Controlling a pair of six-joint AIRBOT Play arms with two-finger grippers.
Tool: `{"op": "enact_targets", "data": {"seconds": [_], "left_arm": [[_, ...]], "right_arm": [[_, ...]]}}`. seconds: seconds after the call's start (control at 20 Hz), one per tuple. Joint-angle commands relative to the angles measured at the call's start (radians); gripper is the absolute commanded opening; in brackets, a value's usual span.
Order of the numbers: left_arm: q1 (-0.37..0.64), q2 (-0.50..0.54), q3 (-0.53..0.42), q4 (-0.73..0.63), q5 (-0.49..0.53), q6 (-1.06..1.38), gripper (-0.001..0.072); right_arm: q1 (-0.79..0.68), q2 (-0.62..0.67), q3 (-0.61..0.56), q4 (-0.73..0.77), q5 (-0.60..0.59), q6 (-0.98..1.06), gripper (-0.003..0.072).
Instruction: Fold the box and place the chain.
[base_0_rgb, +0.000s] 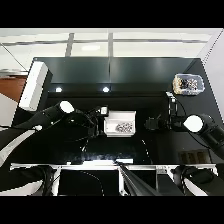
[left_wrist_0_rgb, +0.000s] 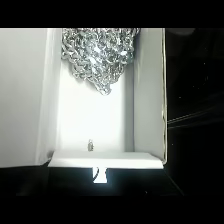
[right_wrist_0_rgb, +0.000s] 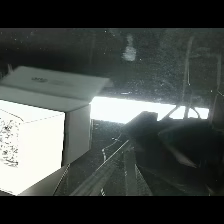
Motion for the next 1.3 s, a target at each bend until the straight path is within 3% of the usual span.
{"op": "enact_targets", "data": {"seconds": [0.0, 0.05, 0.1, 0.15, 0.2, 0.25, 0.3, 0.6, 0.8, 1.0, 1.25], "left_arm": [[-0.014, -0.008, 0.001, 0.001, 0.037, 0.000, 0.0696], [-0.014, -0.011, 0.001, 0.005, 0.040, 0.000, 0.0691], [-0.014, -0.012, 0.001, 0.005, 0.040, 0.000, 0.0636], [-0.014, -0.012, 0.001, 0.005, 0.040, 0.000, 0.0481], [-0.014, -0.012, 0.001, 0.005, 0.040, 0.000, 0.0387], [-0.014, -0.012, 0.001, 0.005, 0.040, 0.000, 0.0372], [-0.014, -0.012, 0.001, 0.008, 0.040, 0.000, 0.0371], [-0.014, -0.013, 0.000, 0.024, 0.039, 0.000, 0.0371], [-0.015, -0.013, 0.000, 0.024, 0.039, 0.000, 0.0371], [-0.015, -0.013, 0.000, 0.024, 0.039, 0.000, 0.0371], [-0.015, -0.013, 0.000, 0.023, 0.034, -0.001, 0.0372]], "right_arm": [[0.000, 0.000, -0.001, 0.000, 0.000, 0.001, 0.0491], [0.000, 0.000, -0.001, 0.000, 0.000, 0.001, 0.0492], [0.000, 0.001, -0.001, 0.000, 0.000, 0.000, 0.0492], [0.000, 0.000, 0.000, -0.001, 0.000, -0.001, 0.0492], [0.000, 0.001, 0.001, -0.003, -0.004, -0.004, 0.0494], [-0.001, 0.001, 0.005, -0.005, -0.012, -0.004, 0.0594], [-0.002, 0.000, 0.015, -0.009, -0.021, -0.007, 0.0718], [-0.060, -0.034, 0.206, 0.006, -0.081, -0.166, 0.0715], [-0.153, -0.187, 0.349, 0.254, -0.072, -0.452, 0.0715], [-0.163, -0.381, 0.397, 0.566, 0.140, -0.878, 0.0714], [-0.148, -0.414, 0.397, 0.572, 0.312, -1.070, 0.0707]]}}
